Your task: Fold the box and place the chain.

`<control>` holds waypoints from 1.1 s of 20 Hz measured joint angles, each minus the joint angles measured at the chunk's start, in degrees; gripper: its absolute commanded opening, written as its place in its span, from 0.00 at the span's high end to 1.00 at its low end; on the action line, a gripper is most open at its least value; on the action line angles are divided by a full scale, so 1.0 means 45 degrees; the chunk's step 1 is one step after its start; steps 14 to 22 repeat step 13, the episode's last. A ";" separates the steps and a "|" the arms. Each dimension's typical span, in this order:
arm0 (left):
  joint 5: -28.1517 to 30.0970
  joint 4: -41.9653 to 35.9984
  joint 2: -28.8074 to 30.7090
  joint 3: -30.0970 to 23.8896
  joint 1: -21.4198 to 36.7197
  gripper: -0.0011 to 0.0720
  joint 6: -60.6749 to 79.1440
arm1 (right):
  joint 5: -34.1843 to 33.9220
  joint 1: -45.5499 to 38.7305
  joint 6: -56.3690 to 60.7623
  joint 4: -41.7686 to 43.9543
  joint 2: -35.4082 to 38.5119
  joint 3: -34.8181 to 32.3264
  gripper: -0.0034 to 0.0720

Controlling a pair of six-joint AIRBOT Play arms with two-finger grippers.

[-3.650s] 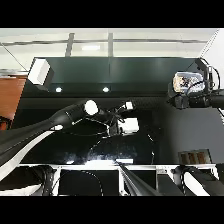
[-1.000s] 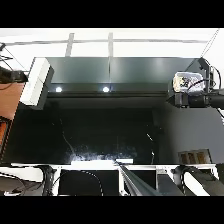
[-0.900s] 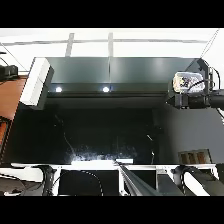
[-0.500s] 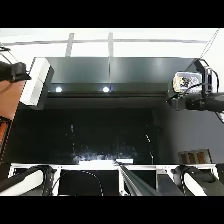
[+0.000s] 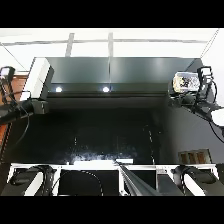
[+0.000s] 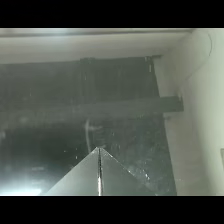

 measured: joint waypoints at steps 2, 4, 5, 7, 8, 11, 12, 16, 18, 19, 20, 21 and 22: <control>0.0151 -0.0029 0.0228 -0.0418 -0.0034 0.94 0.0024 | -0.0379 0.0005 -0.0005 -0.0024 0.0019 -0.0107 0.93; 0.0267 -0.0068 0.0340 -0.0656 -0.0053 0.95 0.0049 | -0.0510 0.0015 -0.0010 -0.0029 0.0024 -0.0160 0.93; 0.0282 -0.0073 0.0374 -0.0724 -0.0058 0.94 0.0058 | -0.0612 0.0015 -0.0015 -0.0029 0.0024 -0.0189 0.93; 0.0355 -0.0078 0.0413 -0.0806 -0.0058 0.95 0.0073 | -0.0680 0.0015 -0.0015 -0.0034 0.0024 -0.0209 0.93; 0.0350 -0.0083 0.0423 -0.0831 -0.0058 0.95 0.0087 | -0.0690 0.0015 -0.0019 -0.0034 0.0024 -0.0214 0.93; 0.0364 -0.0083 0.0442 -0.0874 -0.0058 0.95 0.0087 | -0.0738 0.0015 -0.0015 -0.0039 0.0024 -0.0223 0.93; 0.0369 -0.0083 0.0452 -0.0884 -0.0058 0.95 0.0087 | -0.0743 0.0015 -0.0019 -0.0039 0.0024 -0.0223 0.93; 0.0369 -0.0083 0.0452 -0.0889 -0.0058 0.95 0.0087 | -0.0763 0.0015 -0.0015 -0.0039 0.0024 -0.0223 0.93; 0.0369 -0.0083 0.0452 -0.0889 -0.0058 0.95 0.0087 | -0.0763 0.0015 -0.0015 -0.0039 0.0024 -0.0223 0.93; 0.0369 -0.0083 0.0452 -0.0889 -0.0058 0.95 0.0087 | -0.0763 0.0015 -0.0015 -0.0039 0.0024 -0.0223 0.93; 0.0369 -0.0083 0.0452 -0.0889 -0.0058 0.95 0.0087 | -0.0763 0.0015 -0.0015 -0.0039 0.0024 -0.0223 0.93; 0.0369 -0.0083 0.0452 -0.0889 -0.0058 0.95 0.0087 | -0.0763 0.0015 -0.0015 -0.0039 0.0024 -0.0223 0.93; 0.0369 -0.0083 0.0452 -0.0889 -0.0058 0.95 0.0087 | -0.0763 0.0015 -0.0015 -0.0039 0.0024 -0.0223 0.93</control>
